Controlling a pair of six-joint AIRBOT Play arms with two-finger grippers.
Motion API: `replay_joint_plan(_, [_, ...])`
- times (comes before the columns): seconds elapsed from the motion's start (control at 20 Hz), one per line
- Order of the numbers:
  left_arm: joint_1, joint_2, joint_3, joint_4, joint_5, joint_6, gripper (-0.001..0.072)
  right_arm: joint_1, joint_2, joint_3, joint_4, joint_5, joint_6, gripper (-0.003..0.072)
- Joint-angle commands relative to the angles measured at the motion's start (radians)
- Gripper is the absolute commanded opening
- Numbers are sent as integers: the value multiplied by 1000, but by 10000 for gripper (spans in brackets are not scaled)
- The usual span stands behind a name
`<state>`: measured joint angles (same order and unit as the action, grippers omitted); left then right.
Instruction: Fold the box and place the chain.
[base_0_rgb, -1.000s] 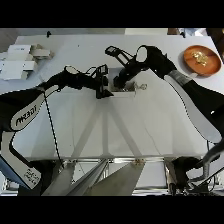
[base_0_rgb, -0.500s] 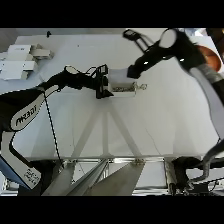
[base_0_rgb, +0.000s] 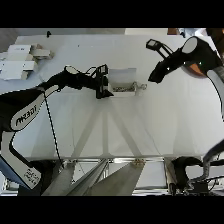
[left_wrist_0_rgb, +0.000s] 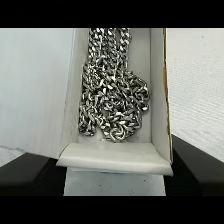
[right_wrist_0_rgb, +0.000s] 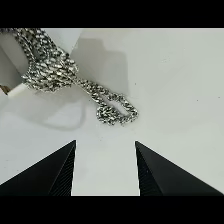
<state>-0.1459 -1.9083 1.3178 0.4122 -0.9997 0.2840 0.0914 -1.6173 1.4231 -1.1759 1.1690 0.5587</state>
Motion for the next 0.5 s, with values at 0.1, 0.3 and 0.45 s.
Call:
replay_joint_plan(0.1, [1,-1,1,0,0,0,395,17,-68,-39,52,-34,-180,416])
replay_joint_plan(0.3, [1,-1,1,0,0,0,395,47,-116,-39,95,-60,-266,416])
replay_joint_plan(0.45, [1,-1,1,0,0,0,395,70,-147,-38,113,-109,-307,416])
